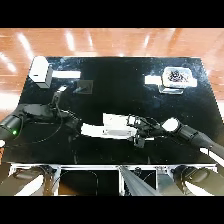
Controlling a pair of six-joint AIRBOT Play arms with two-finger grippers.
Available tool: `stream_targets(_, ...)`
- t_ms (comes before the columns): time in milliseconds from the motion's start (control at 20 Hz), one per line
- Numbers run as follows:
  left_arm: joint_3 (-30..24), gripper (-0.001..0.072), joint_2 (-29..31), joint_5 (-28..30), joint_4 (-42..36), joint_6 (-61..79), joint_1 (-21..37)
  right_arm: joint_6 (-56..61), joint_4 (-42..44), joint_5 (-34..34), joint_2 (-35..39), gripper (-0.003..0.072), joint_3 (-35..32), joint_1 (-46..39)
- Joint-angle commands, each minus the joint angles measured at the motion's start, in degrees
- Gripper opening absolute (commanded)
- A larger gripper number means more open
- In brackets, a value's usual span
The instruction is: Fold the box and place the chain.
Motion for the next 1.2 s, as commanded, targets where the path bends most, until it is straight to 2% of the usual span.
stream_targets(0, 0.0, 0.0021, 0.0, 5.7, 3.8, -10.4, 5.6, 0.0, -0.2, -0.2, 0.7, 0.0553, 0.1, 0.0)
stream_targets(250, -0.2, 0.0021, 0.0, 7.8, 7.4, -17.4, 5.7, 0.0, -5.0, -0.3, 1.3, 0.0553, 1.0, 0.0)
stream_targets(650, -3.6, 0.0022, 0.0, 10.6, 7.4, -18.0, 5.7, 0.0, -4.8, -0.8, 1.3, 0.0553, 2.7, 0.0)
stream_targets(750, -3.6, 0.0022, 0.0, 9.8, 7.4, -18.1, 5.8, 0.0, -4.8, -0.8, 1.3, 0.0552, 2.7, 0.0)
stream_targets(850, -3.6, 0.0022, -0.7, 8.1, 7.2, -24.0, 5.8, 0.0, -4.8, -0.8, 1.2, 0.0553, 2.7, 0.0)
stream_targets(1150, -3.6, 0.0022, -7.7, 5.8, -2.0, -22.7, 4.5, 0.0, -4.8, -0.8, 1.2, 0.0553, 2.7, 0.0)
